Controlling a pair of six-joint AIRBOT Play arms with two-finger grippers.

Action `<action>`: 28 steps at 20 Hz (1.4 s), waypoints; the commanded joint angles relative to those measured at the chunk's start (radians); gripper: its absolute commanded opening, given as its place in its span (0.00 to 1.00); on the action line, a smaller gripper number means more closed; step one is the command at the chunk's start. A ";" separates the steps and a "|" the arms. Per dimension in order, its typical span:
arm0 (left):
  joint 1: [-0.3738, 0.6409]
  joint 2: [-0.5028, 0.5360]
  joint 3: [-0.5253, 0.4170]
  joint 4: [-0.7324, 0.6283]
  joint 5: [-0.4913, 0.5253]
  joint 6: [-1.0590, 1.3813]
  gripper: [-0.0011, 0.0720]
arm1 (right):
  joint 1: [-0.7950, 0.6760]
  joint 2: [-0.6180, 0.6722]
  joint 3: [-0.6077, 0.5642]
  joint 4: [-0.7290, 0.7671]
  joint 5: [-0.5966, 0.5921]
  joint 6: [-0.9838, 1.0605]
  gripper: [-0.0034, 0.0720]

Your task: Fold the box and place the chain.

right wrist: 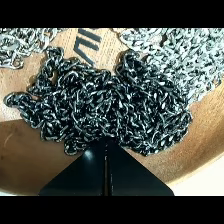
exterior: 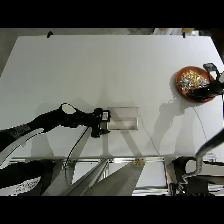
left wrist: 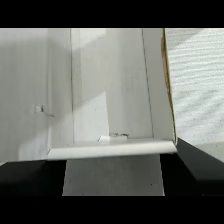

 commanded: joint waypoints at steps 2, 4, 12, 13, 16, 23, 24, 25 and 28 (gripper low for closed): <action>0.000 0.000 0.000 0.000 0.000 0.000 0.46 | 0.000 0.021 0.000 0.015 0.037 0.002 0.07; 0.000 0.000 0.000 0.000 0.000 0.000 0.46 | 0.000 0.035 0.000 0.017 0.028 -0.007 0.07; 0.000 0.000 0.000 0.000 0.000 0.000 0.46 | 0.000 0.032 0.000 0.136 -0.039 -0.111 0.31; 0.000 0.000 0.000 0.000 0.000 0.000 0.46 | 0.000 0.032 0.000 0.135 -0.049 -0.111 0.31; 0.000 0.000 0.000 0.000 0.000 0.000 0.46 | 0.000 0.024 0.000 0.122 -0.046 -0.111 0.31; 0.000 0.000 0.000 0.000 0.000 0.000 0.46 | 0.000 -0.015 0.000 0.109 -0.033 -0.109 0.28; 0.000 0.000 0.000 0.000 0.000 0.000 0.46 | 0.000 -0.018 0.000 0.108 -0.033 -0.106 0.28; 0.000 0.000 0.000 0.000 0.000 0.000 0.46 | 0.000 -0.019 0.000 0.108 -0.034 -0.103 0.25; 0.000 0.000 0.000 0.000 0.000 0.000 0.46 | 0.000 -0.025 0.000 0.108 -0.033 -0.099 0.24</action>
